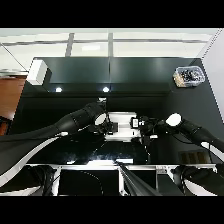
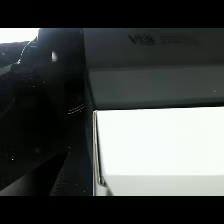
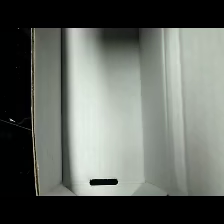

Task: Fold the box and place the chain.

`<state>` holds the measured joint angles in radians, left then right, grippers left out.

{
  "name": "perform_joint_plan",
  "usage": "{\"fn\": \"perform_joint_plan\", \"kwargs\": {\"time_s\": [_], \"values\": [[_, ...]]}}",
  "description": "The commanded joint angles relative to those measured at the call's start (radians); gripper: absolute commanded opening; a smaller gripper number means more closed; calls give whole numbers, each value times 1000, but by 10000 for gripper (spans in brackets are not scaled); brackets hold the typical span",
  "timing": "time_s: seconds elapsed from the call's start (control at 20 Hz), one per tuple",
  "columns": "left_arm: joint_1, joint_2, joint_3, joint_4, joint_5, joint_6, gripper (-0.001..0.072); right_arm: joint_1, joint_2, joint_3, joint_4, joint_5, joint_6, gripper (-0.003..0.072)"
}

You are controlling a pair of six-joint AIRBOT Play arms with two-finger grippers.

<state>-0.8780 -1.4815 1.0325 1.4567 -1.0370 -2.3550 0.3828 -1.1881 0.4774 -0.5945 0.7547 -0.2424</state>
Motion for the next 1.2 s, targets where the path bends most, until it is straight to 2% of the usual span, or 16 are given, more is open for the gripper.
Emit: {"fn": "perform_joint_plan", "kwargs": {"time_s": [0.0, 0.05, 0.15, 0.2, 0.3, 0.35, 0.4, 0.75, 1.05, 1.1, 1.15], "values": [[-2, -1, 1, 2, 18, -10, 404, 0, 0, 0, 0, 0, 0, 526], [-2, -2, 1, 2, 19, -10, 398, 0, 0, 0, 0, 0, 0, 526], [-2, -3, 1, 2, 15, -10, 330, 0, 0, 0, 0, 0, 0, 526], [-2, -3, 1, 1, 15, -10, 329, 0, 0, 0, 0, 0, 0, 526], [-2, -3, 1, 1, 15, -9, 222, 0, 0, 0, 0, 0, 0, 526], [-2, -3, 1, 1, 20, -9, 217, 0, 0, 0, 0, 0, 0, 526], [-2, -3, 1, 1, 23, -9, 159, 0, 0, 0, 0, 0, 0, 526], [-25, -25, 35, 9, 31, -9, 145, 0, 0, 0, 0, 0, 0, 526], [-31, -40, 67, 65, -39, -10, 145, 0, 0, 0, 1, 0, 0, 526], [-31, -41, 67, 65, -39, -11, 135, 0, 0, 0, 1, 0, 0, 526], [-31, -42, 67, 65, -39, -12, 92, 0, 0, 0, 1, 0, 0, 526]]}}
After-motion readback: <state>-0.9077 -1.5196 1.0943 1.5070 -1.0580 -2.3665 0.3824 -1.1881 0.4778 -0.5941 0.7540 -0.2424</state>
